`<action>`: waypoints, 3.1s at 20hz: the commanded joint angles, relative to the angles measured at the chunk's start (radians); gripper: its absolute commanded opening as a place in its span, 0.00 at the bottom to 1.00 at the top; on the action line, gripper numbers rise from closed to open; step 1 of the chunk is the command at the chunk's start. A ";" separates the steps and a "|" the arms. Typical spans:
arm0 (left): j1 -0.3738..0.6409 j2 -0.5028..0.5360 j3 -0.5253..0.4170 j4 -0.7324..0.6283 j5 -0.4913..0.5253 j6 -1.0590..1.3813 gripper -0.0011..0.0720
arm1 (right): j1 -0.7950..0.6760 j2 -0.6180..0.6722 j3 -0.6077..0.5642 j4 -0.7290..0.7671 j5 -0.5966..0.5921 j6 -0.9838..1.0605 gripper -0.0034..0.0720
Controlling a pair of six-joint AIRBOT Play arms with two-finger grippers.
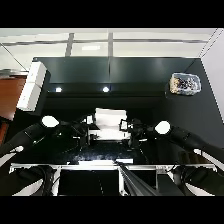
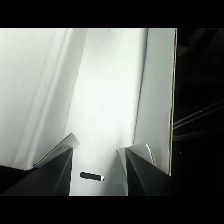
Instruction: Fold the box and place the chain.
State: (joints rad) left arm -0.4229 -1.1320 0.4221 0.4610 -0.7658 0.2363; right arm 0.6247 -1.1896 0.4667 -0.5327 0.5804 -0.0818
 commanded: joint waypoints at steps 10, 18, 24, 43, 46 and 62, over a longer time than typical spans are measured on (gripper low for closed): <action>0.018 0.007 0.002 0.019 -0.029 -0.099 0.05 | 0.000 0.000 0.001 0.001 -0.001 0.000 0.57; 0.229 0.221 0.002 0.245 -0.106 -0.394 0.05 | 0.000 0.000 0.001 0.001 -0.001 0.000 0.57; 0.641 0.288 0.000 0.337 -0.246 -1.149 0.06 | 0.001 0.000 0.001 0.001 -0.001 0.000 0.57; 0.618 -0.175 -0.047 -0.010 -0.409 -0.975 0.06 | 0.000 0.000 0.001 0.000 -0.001 0.000 0.57; 0.614 -0.183 -0.047 0.056 -0.416 -0.970 0.06 | 0.001 0.000 0.001 0.000 -0.001 0.000 0.56; 0.502 -0.171 0.059 0.058 -0.583 -1.072 0.98 | 0.000 0.000 0.001 0.000 -0.001 0.000 0.57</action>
State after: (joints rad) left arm 0.1257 -1.3087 0.4587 0.5201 -1.3270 -0.7906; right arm 0.6247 -1.1896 0.4667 -0.5327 0.5793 -0.0818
